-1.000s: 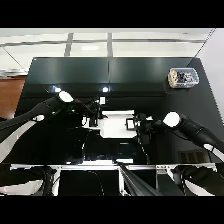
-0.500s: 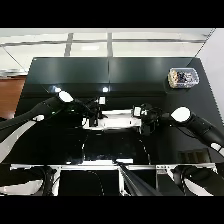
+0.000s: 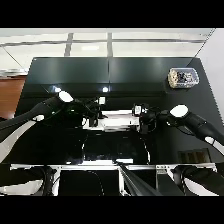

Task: Fold the box and place the chain.

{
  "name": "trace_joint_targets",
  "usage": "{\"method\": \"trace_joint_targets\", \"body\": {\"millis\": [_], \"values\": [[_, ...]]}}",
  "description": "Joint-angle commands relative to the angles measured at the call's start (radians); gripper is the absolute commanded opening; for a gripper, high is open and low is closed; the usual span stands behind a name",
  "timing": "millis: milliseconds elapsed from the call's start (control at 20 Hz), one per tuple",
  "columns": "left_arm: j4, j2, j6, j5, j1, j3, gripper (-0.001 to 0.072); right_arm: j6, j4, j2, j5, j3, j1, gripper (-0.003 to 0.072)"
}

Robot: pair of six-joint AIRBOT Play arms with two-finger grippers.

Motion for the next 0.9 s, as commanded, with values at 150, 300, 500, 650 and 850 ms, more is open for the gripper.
{"method": "trace_joint_targets", "body": {"millis": [150, 300, 500, 650, 850], "values": [[0.000, -0.001, -0.001, 0.000, 0.001, 0.000, 0.0025, -0.067, 0.018, -0.098, 0.043, 0.000, -0.001, 0.0679], [0.000, -0.001, -0.001, -0.004, 0.001, 0.000, 0.0025, -0.041, -0.009, -0.112, 0.035, 0.005, -0.001, 0.0679], [0.000, -0.001, -0.001, -0.012, 0.001, 0.000, 0.0025, -0.014, -0.032, -0.115, 0.029, 0.007, -0.001, 0.0679], [0.000, -0.001, -0.001, -0.012, 0.001, 0.000, 0.0025, 0.014, -0.036, -0.123, 0.016, 0.016, -0.001, 0.0679], [0.000, -0.001, -0.001, -0.013, 0.001, 0.000, 0.0025, 0.041, -0.049, -0.132, 0.014, 0.026, 0.000, 0.0679]]}}
